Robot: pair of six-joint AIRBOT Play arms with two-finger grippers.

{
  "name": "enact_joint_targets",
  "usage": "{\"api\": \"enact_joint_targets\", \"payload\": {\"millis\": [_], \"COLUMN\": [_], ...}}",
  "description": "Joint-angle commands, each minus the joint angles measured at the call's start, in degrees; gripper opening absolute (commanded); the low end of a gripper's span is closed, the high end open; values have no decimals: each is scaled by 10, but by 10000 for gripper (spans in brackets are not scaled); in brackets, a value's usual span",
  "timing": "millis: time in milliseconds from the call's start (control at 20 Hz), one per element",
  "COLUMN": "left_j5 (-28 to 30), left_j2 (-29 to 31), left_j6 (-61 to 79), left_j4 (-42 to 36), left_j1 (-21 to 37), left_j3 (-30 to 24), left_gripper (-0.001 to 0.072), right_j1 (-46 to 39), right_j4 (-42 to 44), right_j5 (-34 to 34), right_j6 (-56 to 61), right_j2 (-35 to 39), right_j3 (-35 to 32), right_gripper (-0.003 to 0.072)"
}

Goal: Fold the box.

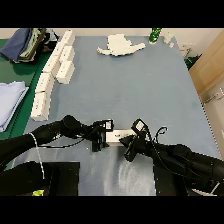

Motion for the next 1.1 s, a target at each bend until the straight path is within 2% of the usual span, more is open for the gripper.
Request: {"api": "enact_joint_targets", "payload": {"millis": [0,150,200,400,500,700,850,950,1050], "left_j5": [0,0,0,0,0,0,0,0,0], "left_j2": [0,0,0,0,0,0,0,0,0], "left_j6": [2,2,2,2,2,2,2,2,2], "left_j4": [2,2,2,2,2,2,2,2,2], "left_j1": [0,0,0,0,0,0,0,0,0], "left_j3": [0,0,0,0,0,0,0,0,0], "left_gripper": [458,458,459,458,459,458,458,459,458], "right_j1": [-4,-18,-32,-144,-213,-306,-336,-338,-337], "right_j4": [-12,-14,-14,-51,-136,-323,-348,-346,-325], "right_j5": [47,40,19,-217,-336,-540,-695,-741,-743], "right_j6": [-1,-9,-9,5,55,155,222,267,311], "right_j2": [49,67,67,49,19,-103,-209,-255,-275], "right_j3": [3,4,8,81,147,297,396,431,442], "right_gripper": [5,5,5,5,5,5,5,5,5]}}
